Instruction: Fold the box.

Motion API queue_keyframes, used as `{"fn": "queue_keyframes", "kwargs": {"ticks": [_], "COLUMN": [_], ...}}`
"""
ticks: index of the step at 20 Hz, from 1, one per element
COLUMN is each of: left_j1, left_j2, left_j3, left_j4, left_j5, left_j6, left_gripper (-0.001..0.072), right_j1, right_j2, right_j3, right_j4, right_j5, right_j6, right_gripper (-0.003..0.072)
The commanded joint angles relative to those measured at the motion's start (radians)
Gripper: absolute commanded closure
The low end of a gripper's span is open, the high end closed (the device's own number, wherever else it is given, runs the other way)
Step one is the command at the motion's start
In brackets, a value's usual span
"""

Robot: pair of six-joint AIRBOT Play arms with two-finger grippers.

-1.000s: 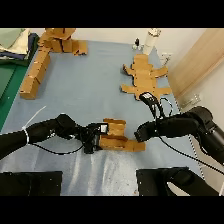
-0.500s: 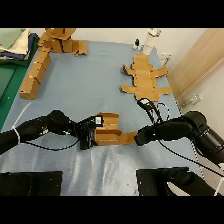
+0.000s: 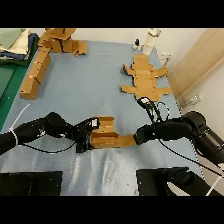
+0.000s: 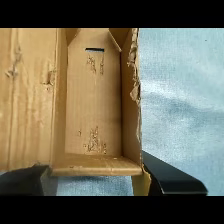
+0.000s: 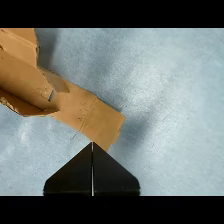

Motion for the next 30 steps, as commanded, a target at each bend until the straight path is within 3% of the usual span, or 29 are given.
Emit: {"fn": "queue_keyframes", "kwargs": {"ticks": [1, 9, 10, 11, 12, 13, 17, 18, 23, 28, 30], "left_j1": [0.002, 0.002, 0.002, 0.002, 0.002, 0.002, 0.002, 0.002, 0.002, 0.002, 0.002], "left_j2": [0.001, 0.001, 0.001, 0.000, 0.000, 0.000, 0.000, 0.000, 0.000, 0.000, 0.001], "left_j3": [-0.008, -0.008, -0.008, -0.008, -0.008, -0.008, -0.008, -0.008, -0.008, -0.008, -0.008], "left_j4": [-0.019, -0.051, -0.051, -0.051, -0.051, -0.051, -0.051, -0.051, -0.051, -0.051, -0.051], "left_j5": [-0.001, -0.001, 0.000, 0.000, 0.000, 0.000, -0.001, -0.001, -0.001, -0.001, -0.001], "left_j6": [0.035, 0.081, 0.081, 0.082, 0.081, 0.081, 0.081, 0.081, 0.081, 0.081, 0.081], "left_gripper": [0.0104, 0.0104, 0.0104, 0.0104, 0.0104, 0.0104, 0.0104, 0.0104, 0.0104, 0.0104, 0.0104], "right_j1": [0.001, 0.001, 0.001, 0.001, 0.001, 0.001, 0.057, 0.078, 0.151, 0.151, 0.151], "right_j2": [0.000, -0.086, -0.103, -0.116, -0.129, -0.142, -0.197, -0.223, -0.317, -0.317, -0.317], "right_j3": [0.000, 0.000, 0.000, 0.000, 0.000, 0.000, 0.000, 0.000, 0.000, 0.000, 0.000], "right_j4": [0.001, 0.163, 0.182, 0.188, 0.188, 0.188, 0.172, 0.167, 0.051, 0.129, 0.206], "right_j5": [0.013, 0.016, 0.018, 0.021, 0.023, 0.023, 0.063, 0.087, 0.234, 0.269, 0.259], "right_j6": [-0.012, -0.192, -0.241, -0.296, -0.364, -0.449, -0.758, -0.789, -0.841, -0.876, -0.895], "right_gripper": [0.0683, 0.0682, 0.0617, 0.0411, 0.0282, 0.0233, 0.0195, 0.0117, 0.0117, 0.0126, 0.0359]}}
